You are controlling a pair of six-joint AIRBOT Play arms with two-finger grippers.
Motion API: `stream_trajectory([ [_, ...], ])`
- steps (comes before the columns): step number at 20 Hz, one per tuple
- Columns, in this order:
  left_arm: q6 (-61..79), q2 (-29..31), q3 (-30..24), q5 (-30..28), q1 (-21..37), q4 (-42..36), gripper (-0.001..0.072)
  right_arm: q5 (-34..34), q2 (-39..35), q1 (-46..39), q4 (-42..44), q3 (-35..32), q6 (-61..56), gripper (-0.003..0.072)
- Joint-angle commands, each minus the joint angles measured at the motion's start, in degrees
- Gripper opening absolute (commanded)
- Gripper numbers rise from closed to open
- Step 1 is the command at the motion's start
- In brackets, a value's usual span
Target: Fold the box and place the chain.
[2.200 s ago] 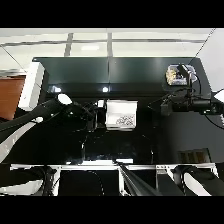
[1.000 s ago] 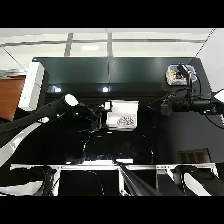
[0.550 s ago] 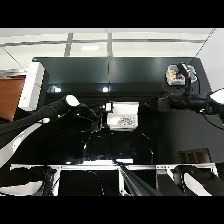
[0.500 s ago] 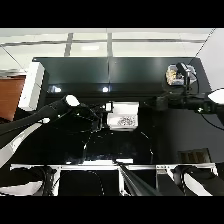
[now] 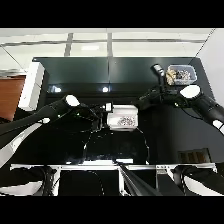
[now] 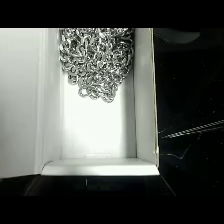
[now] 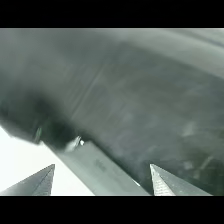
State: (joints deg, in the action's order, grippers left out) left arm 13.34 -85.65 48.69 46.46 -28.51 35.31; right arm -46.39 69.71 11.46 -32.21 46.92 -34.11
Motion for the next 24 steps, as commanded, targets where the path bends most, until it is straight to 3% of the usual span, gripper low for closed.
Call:
stream_trajectory([
  [1,0.0,0.0,0.0,0.0,0.0,0.0,0.0349,-12.4,-0.2,0.7,-1.5,0.3,18.4,0.0706],
  [4,0.0,0.0,0.0,0.0,0.0,0.0,0.0349,-15.3,-0.2,1.1,-2.4,0.3,22.7,0.0706],
  [11,0.0,0.0,0.0,0.0,-0.1,0.0,0.0349,-13.5,-0.1,3.6,-2.8,-0.8,27.3,0.0706],
  [18,0.0,0.0,0.0,0.0,-0.1,0.0,0.0349,-10.8,-0.1,5.2,-8.5,-0.8,27.3,0.0705],
  [19,0.0,0.0,0.0,0.0,-0.1,0.0,0.0349,-10.6,-0.1,5.2,-8.5,-0.8,27.3,0.0683],
  [20,0.0,0.0,0.0,0.0,-0.1,0.0,0.0349,-10.6,-0.1,5.2,-8.6,-0.8,27.2,0.0481],
  [21,0.0,0.0,0.0,0.0,-0.1,0.0,0.0349,-10.9,-0.1,5.2,-8.6,-0.8,27.0,0.0335],
  [24,0.0,0.0,0.0,0.0,-0.1,0.0,0.0349,-11.4,-0.1,5.2,-8.6,-0.8,26.8,0.0302],
])
